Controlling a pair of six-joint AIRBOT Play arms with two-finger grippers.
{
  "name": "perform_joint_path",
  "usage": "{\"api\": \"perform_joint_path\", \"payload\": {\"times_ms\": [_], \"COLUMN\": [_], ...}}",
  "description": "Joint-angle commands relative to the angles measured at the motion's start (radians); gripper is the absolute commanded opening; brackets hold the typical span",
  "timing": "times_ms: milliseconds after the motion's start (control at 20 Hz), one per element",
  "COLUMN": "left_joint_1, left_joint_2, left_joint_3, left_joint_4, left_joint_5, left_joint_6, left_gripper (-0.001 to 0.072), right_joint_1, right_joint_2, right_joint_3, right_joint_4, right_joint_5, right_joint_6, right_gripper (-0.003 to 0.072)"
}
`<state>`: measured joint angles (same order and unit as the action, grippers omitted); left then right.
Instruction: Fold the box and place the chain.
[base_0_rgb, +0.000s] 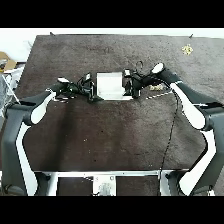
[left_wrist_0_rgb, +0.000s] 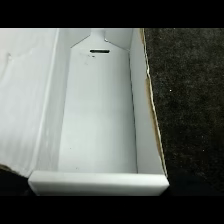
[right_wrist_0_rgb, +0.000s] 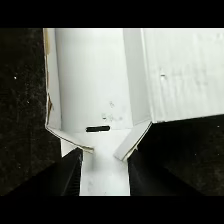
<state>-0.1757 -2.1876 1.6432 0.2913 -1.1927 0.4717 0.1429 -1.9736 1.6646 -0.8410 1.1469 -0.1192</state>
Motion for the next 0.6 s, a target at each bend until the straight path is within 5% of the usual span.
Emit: {"api": "perform_joint_path", "payload": {"times_ms": [0,550], "left_joint_1": [0.0,0.0], "left_joint_2": [0.0,0.0], "left_joint_3": [0.0,0.0], "left_joint_4": [0.0,0.0], "left_joint_5": [0.0,0.0], "left_joint_6": [0.0,0.0], "left_gripper": [0.0276,0.0275], "right_joint_1": [0.002,0.045], "right_joint_2": [-0.002,-0.034], "right_joint_3": [-0.001,-0.001], "right_joint_4": [0.066,0.107], "right_joint_5": [0.019,-0.031], "right_joint_6": [0.01,-0.013], "right_gripper": [0.0312,0.0314]}}
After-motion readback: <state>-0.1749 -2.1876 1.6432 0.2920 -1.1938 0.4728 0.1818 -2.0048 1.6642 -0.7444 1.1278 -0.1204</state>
